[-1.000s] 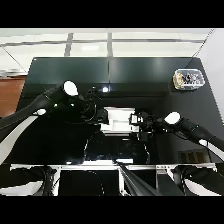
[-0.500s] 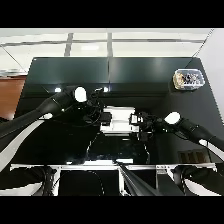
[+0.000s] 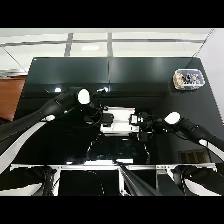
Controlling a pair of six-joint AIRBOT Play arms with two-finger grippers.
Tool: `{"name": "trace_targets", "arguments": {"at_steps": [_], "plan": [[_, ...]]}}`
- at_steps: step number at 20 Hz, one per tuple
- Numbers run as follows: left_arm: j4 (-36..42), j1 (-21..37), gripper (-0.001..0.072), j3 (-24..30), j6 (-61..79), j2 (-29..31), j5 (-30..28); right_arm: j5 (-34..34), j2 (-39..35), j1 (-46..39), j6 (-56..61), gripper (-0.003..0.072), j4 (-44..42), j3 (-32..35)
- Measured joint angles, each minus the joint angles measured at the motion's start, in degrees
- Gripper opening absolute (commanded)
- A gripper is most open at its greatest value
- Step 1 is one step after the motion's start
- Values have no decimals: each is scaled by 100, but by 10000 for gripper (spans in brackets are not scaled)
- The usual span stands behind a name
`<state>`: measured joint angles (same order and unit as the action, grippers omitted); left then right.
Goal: Fold the box and place the chain.
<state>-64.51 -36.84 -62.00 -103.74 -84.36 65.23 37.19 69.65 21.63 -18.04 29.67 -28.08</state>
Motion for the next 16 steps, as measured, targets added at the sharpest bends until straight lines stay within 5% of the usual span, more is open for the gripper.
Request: {"name": "trace_targets", "arguments": {"at_steps": [16], "plan": [[-1104,-756,375,-356,-1360,0,50,9,0,0,2,414,2,0]]}}
